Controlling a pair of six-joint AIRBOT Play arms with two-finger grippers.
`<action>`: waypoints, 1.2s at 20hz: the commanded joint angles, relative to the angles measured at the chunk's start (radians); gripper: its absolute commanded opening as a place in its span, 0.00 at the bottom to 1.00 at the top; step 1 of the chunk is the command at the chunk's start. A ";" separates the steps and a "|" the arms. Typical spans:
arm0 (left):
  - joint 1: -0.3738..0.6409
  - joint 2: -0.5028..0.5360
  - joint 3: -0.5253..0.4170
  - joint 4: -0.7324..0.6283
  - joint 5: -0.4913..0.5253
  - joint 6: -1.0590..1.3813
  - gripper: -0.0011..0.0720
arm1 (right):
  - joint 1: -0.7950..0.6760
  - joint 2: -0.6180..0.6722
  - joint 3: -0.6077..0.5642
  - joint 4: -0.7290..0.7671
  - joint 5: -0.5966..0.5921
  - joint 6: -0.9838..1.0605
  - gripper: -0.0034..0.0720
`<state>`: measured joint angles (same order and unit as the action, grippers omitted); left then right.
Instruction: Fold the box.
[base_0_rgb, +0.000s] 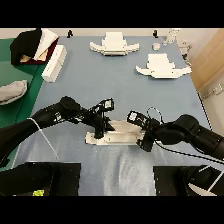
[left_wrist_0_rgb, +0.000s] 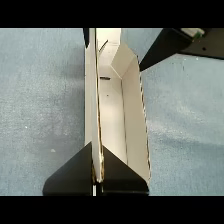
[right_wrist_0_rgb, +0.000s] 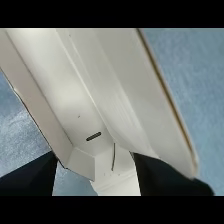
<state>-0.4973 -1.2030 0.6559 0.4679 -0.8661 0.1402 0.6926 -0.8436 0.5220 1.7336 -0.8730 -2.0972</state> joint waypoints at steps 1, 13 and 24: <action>0.000 -0.001 0.000 0.000 0.000 0.000 0.03 | -0.179 -0.009 -0.033 0.343 0.008 -0.583 1.00; 0.000 -0.001 0.000 0.000 0.000 0.000 0.03 | -0.300 -0.082 -0.057 0.499 -0.068 -0.858 0.99; 0.000 -0.001 0.000 0.000 0.000 0.000 0.03 | -0.299 -0.222 -0.062 0.528 -0.005 -0.907 0.99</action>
